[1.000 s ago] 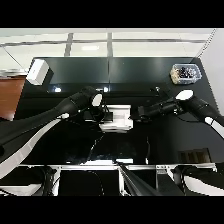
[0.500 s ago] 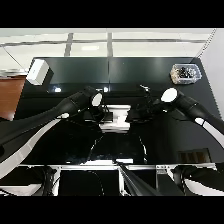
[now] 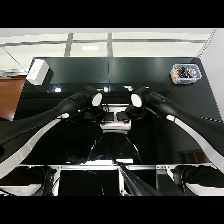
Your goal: Fold the box and place the chain.
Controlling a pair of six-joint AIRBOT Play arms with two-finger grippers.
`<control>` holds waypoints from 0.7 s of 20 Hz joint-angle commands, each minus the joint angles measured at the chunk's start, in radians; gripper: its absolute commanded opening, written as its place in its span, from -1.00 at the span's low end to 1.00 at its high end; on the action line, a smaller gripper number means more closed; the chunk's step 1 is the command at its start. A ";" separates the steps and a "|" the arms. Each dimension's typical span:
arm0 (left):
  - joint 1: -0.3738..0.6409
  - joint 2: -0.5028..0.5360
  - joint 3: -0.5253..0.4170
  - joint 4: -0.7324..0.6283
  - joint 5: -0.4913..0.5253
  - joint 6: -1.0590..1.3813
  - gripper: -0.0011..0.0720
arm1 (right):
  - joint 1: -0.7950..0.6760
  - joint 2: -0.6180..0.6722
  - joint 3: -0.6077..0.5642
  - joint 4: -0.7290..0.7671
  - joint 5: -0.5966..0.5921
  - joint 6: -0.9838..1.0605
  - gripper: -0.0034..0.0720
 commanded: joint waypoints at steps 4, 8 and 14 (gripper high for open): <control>0.001 0.000 0.001 0.004 -0.003 0.000 -0.89 | 0.043 -0.030 0.054 -0.116 0.087 0.193 -0.26; 0.001 0.000 0.001 0.004 -0.003 0.000 -0.89 | 0.043 -0.039 0.053 -0.060 0.088 0.192 -0.90; 0.001 0.000 0.001 0.005 -0.003 0.000 -0.89 | 0.033 -0.047 0.054 -0.048 0.087 0.193 -0.28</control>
